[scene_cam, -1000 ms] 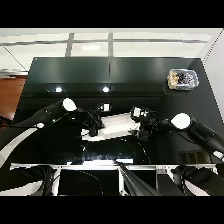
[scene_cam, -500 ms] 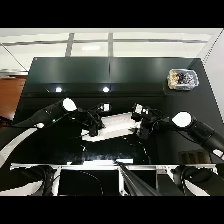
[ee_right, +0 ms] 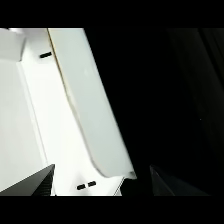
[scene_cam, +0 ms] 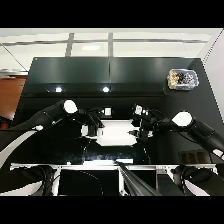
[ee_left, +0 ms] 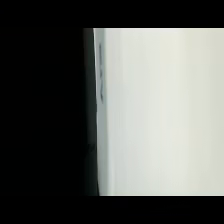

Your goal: Fold the box and place the chain.

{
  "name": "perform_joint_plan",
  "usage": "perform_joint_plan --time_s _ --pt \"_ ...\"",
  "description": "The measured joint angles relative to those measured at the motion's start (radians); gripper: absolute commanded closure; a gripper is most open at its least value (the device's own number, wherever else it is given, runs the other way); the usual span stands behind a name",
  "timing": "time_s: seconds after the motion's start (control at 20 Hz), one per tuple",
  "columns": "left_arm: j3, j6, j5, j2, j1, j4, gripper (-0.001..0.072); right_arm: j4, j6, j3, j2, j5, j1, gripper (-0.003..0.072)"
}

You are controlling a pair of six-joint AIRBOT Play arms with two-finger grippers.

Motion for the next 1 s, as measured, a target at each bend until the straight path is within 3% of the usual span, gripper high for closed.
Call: perform_joint_plan --time_s 0.3,0.7,1.0 --pt "0.0 0.01 0.002 0.002 -0.003 0.008 0.0684 -0.132 0.04 0.0 0.0 0.031 -0.019 -0.0023" --pt "0.0 0.012 0.002 0.002 -0.003 0.009 0.0684 -0.282 0.153 -0.009 0.001 0.215 -0.029 -0.0023" --pt "0.0 0.012 0.001 0.002 -0.003 0.0 0.0684 -0.241 0.223 -0.042 0.001 0.154 0.071 -0.0023"
